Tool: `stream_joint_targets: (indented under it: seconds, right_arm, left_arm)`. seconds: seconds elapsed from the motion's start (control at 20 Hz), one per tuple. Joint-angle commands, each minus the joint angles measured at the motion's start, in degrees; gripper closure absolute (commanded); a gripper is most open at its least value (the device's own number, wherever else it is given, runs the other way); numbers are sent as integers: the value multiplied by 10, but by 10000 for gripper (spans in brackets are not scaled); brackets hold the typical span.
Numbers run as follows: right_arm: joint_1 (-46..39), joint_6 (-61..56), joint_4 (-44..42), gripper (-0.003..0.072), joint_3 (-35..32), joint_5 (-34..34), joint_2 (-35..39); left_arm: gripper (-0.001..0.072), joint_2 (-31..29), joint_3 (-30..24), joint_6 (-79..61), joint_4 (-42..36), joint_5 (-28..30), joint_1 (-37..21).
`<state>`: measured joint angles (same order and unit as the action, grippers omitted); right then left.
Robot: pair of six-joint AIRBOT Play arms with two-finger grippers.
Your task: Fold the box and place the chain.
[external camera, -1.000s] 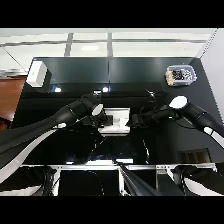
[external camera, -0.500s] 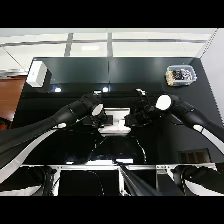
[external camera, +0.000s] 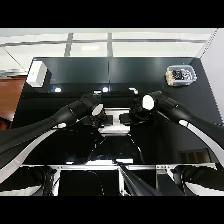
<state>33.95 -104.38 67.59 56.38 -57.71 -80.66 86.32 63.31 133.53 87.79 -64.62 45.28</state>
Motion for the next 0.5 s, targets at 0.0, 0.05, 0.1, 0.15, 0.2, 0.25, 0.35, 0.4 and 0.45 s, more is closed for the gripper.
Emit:
stream_joint_targets:
  seconds: [0.0,0.05,0.1,0.15,0.2,0.25,0.35,0.4,0.45]
  right_arm:
    - [19,-95,85,380,40,-52,-27]
    - [29,-125,109,380,47,-66,-32]
    - [42,-148,127,380,49,-68,-35]
    - [56,-166,143,380,50,-66,-39]
    - [68,-187,155,380,50,-66,-44]
    - [74,-198,156,380,50,-66,-49]
    - [77,-206,148,380,50,-66,-56]
    - [77,-208,145,381,50,-65,-57]
    - [77,-210,145,500,50,-65,-57]
  left_arm:
    - [686,0,0,0,0,-2,0]
    - [686,0,0,0,0,-1,0]
    - [686,0,0,0,0,-1,0]
    - [687,0,0,0,0,-1,0]
    - [686,0,0,0,0,-1,0]
    - [686,0,0,0,0,-1,0]
    - [686,0,0,0,0,-2,0]
    - [686,0,0,0,0,-4,0]
    - [686,0,0,0,0,-5,0]
